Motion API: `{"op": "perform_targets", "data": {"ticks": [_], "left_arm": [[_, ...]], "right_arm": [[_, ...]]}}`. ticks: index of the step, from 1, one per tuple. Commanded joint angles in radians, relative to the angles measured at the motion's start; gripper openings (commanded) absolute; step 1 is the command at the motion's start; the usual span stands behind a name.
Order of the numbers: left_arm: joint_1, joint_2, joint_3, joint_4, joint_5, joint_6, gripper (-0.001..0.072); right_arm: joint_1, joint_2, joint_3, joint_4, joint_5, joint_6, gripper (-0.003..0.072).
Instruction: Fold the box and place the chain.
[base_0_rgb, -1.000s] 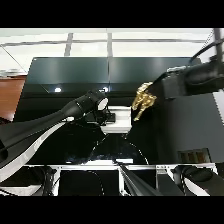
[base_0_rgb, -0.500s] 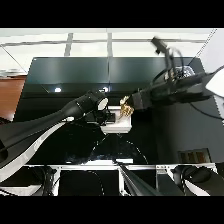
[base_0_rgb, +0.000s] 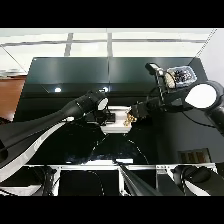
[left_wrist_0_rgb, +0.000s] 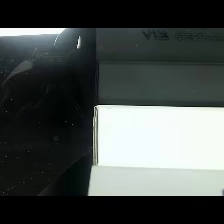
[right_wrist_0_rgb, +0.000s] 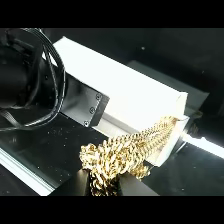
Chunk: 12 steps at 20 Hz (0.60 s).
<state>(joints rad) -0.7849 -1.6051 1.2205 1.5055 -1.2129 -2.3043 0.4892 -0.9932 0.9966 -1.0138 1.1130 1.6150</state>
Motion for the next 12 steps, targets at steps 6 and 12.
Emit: {"op": "perform_targets", "data": {"ticks": [6,12], "left_arm": [[0.000,-0.001,0.000,0.000,0.000,0.000,0.0025],[0.000,-0.001,0.000,0.000,0.000,0.000,0.0025]], "right_arm": [[0.032,-0.090,-0.061,0.098,-0.147,0.008,0.0016],[0.036,-0.145,-0.061,0.097,-0.159,0.008,0.0256]]}}
